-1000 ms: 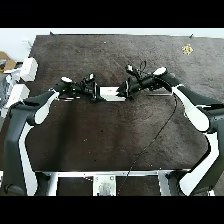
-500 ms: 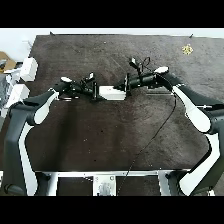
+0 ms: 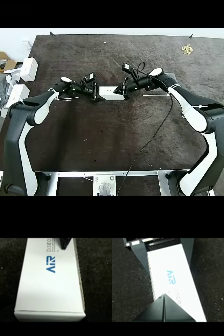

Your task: Fold the box and place the chain.

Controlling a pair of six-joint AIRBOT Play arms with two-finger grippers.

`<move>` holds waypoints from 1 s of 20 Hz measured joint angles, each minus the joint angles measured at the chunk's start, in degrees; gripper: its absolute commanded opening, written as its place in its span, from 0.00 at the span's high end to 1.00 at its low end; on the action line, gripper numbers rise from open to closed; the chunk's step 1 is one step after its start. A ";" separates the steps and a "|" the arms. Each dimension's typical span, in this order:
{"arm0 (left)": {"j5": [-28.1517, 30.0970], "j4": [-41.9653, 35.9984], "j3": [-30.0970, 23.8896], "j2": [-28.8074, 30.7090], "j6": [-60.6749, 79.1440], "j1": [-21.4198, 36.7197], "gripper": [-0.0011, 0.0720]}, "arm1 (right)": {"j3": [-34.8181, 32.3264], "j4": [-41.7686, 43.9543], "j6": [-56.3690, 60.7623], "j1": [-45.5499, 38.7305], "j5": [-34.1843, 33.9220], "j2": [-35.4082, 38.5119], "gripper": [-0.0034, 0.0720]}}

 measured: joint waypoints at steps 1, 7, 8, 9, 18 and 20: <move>0.00 0.00 0.00 0.00 -0.04 0.00 0.68 | -0.02 -0.72 0.04 0.04 -0.31 0.13 0.95; -0.35 -0.11 0.00 -0.02 -0.48 -0.02 0.68 | -0.22 2.36 0.66 -1.09 -1.79 7.41 0.96; -0.33 -0.11 0.00 0.00 -0.48 -0.02 0.68 | -0.31 4.04 1.57 -1.31 -1.01 9.66 0.96; -0.33 -0.11 0.00 0.00 -0.46 -0.02 0.68 | -0.96 4.72 2.84 -1.79 -0.98 12.24 0.96; -0.17 -0.11 0.00 0.00 -0.24 -0.04 0.68 | -35.52 8.39 12.22 -8.15 -29.62 54.51 0.95; -0.17 -0.11 0.00 -0.02 -0.24 -0.04 0.68 | -47.50 8.63 13.00 -9.09 -39.56 66.16 0.95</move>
